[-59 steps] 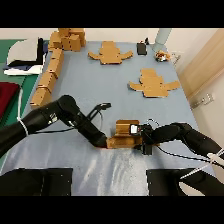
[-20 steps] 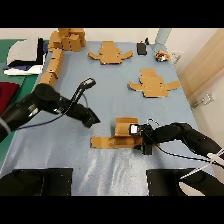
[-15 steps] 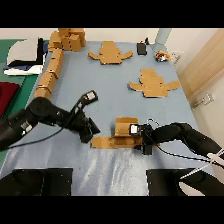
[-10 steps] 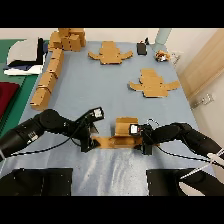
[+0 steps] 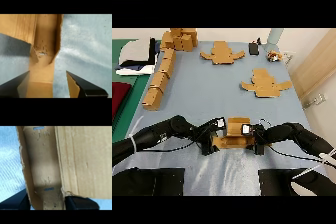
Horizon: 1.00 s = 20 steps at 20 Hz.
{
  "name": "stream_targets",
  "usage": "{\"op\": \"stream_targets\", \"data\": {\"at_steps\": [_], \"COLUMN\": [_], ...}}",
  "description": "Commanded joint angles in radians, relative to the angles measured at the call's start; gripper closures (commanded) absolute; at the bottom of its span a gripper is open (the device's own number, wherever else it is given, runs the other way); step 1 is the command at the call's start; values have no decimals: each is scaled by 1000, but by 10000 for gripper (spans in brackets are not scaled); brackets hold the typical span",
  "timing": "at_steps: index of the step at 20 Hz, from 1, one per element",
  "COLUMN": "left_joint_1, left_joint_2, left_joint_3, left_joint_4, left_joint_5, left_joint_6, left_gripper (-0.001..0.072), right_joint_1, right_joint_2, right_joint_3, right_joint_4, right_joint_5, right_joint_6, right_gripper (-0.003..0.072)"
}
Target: Fold the box.
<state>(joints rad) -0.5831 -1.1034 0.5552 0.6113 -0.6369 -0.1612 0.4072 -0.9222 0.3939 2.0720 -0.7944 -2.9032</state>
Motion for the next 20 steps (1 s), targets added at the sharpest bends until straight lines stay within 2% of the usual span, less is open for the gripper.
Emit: {"op": "stream_targets", "data": {"at_steps": [1,2,6,7,8,9,20], "left_joint_1": [-23,-25,-37,-40,-40,-41,-72], "left_joint_2": [-58,-68,-74,-75,-77,-82,-137], "left_joint_3": [33,42,55,55,55,55,115], "left_joint_4": [-36,-36,-42,-43,-43,-47,-70], "left_joint_5": [42,30,29,36,35,36,62], "left_joint_6": [23,23,24,24,43,62,65], "left_gripper": [94,128,131,174,411,483,486], "right_joint_1": [0,0,0,0,0,0,0], "right_joint_2": [1,1,1,1,1,1,1], "right_joint_3": [0,0,0,0,0,0,0], "right_joint_4": [0,0,0,0,0,0,0], "right_joint_5": [0,0,0,0,0,0,0], "right_joint_6": [0,0,0,0,0,0,0], "right_gripper": [204,204,204,204,204,204,204]}}
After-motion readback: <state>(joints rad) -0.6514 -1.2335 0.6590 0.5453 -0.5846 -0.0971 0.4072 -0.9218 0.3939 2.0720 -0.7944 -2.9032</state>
